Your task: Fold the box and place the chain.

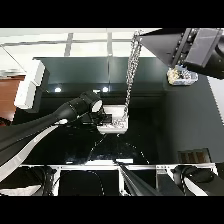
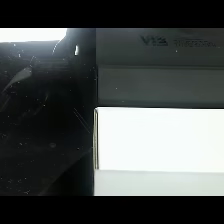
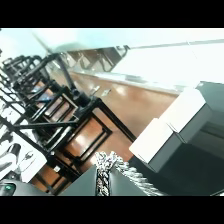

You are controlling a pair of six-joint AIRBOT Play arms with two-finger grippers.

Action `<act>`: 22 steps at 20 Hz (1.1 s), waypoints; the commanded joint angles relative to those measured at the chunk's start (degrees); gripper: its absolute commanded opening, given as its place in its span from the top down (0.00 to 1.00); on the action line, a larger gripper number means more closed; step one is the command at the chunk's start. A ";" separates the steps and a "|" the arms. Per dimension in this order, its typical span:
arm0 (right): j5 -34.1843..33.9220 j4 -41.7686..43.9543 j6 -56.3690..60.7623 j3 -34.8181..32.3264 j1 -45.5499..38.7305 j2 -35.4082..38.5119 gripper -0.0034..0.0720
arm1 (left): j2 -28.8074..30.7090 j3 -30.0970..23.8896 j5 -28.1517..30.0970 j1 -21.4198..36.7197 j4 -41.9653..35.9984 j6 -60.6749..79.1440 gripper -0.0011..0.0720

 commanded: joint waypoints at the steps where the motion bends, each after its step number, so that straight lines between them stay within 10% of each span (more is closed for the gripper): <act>1: 2.64 -1.79 0.68 -0.15 0.46 -1.09 0.93 | 0.02 0.00 0.00 0.02 0.00 0.00 0.95; 9: 6.84 -15.15 9.46 -12.31 0.94 -3.10 0.93 | 0.02 0.00 0.00 0.04 0.00 0.00 0.95; 14: -3.89 -17.66 10.34 -26.12 6.58 -6.64 0.93 | 0.02 0.00 0.00 0.02 0.00 0.00 0.95; 20: -7.41 -17.68 9.49 -27.10 10.34 -16.17 0.92 | 0.02 0.00 0.02 0.04 0.00 0.00 0.95; 21: -7.41 -17.66 9.49 -27.10 10.34 -16.24 0.91 | 0.02 0.00 0.00 0.04 0.00 -0.02 0.95; 22: -7.45 -17.44 9.49 -27.04 10.29 -16.22 0.68 | 0.02 0.00 0.00 0.02 0.00 0.00 0.95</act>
